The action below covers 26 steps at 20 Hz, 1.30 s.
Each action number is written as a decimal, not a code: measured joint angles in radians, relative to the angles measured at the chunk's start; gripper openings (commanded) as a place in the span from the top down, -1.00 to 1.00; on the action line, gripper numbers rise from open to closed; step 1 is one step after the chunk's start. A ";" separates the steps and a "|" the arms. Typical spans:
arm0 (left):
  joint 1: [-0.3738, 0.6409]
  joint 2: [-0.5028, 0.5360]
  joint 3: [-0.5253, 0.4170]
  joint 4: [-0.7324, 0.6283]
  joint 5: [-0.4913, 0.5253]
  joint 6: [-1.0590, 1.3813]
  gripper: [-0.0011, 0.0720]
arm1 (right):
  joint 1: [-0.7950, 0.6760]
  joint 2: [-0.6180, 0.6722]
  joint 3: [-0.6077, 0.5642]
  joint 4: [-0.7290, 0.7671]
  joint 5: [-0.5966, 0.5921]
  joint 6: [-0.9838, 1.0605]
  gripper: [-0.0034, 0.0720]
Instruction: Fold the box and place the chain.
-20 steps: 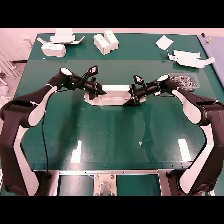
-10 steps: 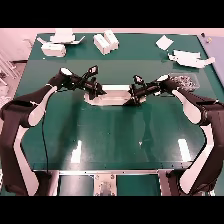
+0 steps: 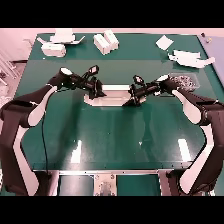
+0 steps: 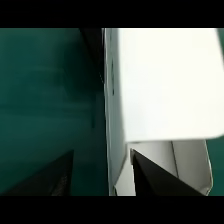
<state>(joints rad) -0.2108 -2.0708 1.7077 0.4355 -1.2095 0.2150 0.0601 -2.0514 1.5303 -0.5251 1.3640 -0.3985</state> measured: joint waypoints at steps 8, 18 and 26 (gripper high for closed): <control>0.002 0.108 0.054 -0.003 -0.006 0.000 -0.72 | 0.000 0.000 0.000 0.002 -0.002 0.002 -0.54; 0.000 0.304 0.118 0.079 -0.109 -0.138 -0.66 | 0.000 0.000 0.000 0.001 -0.002 0.002 -0.54; 0.000 0.327 0.113 0.082 -0.270 -0.377 0.90 | 0.000 0.000 0.000 0.001 -0.002 0.002 -0.54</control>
